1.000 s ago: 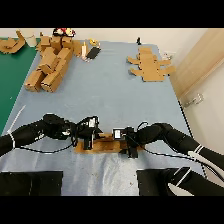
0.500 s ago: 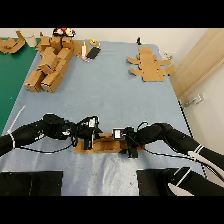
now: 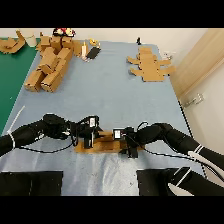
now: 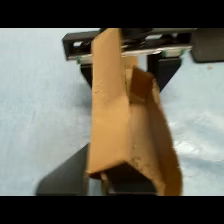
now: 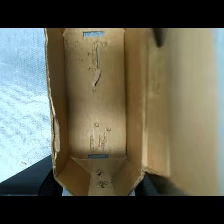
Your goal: Fold the box.
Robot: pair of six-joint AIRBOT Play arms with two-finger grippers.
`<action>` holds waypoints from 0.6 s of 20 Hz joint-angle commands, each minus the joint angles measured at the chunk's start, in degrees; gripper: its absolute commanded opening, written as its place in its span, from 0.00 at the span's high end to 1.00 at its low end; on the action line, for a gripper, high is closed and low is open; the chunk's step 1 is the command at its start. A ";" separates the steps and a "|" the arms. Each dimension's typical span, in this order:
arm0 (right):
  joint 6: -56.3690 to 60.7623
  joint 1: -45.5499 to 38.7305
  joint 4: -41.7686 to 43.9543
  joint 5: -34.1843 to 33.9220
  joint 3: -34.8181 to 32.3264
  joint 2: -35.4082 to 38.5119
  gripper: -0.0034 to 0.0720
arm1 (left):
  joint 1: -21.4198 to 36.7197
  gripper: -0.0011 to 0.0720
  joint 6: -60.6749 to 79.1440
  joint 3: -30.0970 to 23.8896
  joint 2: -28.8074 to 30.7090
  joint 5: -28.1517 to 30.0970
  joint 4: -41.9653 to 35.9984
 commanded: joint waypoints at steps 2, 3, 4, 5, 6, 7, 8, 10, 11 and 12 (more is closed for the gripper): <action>0.02 0.00 0.00 0.00 -0.02 -0.02 0.27 | 0.04 0.05 -2.19 0.02 1.84 5.20 0.04; 0.02 0.00 0.00 0.00 -0.02 -0.02 0.27 | 0.07 0.05 -3.78 0.02 2.75 5.73 0.04; 0.02 0.00 0.00 -0.02 -0.02 -0.02 0.27 | 0.07 0.05 -4.87 0.02 3.72 5.95 0.04; 0.02 0.00 0.00 -0.02 -0.02 -0.02 0.27 | 0.07 0.05 -6.25 0.02 4.85 5.99 0.04; 0.02 0.00 0.00 0.00 -0.02 -0.02 0.27 | 0.07 0.05 -7.96 0.02 6.01 5.99 0.13; 0.02 0.00 0.00 0.00 -0.02 -0.02 0.27 | 0.07 0.05 -10.47 0.00 7.39 6.12 1.09; 0.02 0.00 0.00 0.00 -0.02 -0.02 0.27 | 0.07 0.05 -13.73 0.00 8.74 6.64 3.45; 0.02 0.00 0.00 0.00 -0.02 -0.02 0.27 | 0.22 0.05 -26.12 -0.04 12.09 8.26 13.97; 0.02 0.00 0.00 0.00 -0.02 -0.02 0.27 | 0.66 0.05 -34.12 -0.04 13.84 7.87 20.57; 0.02 0.00 0.00 0.00 -0.02 -0.02 0.27 | 1.11 0.05 -43.58 -0.04 15.47 6.86 27.21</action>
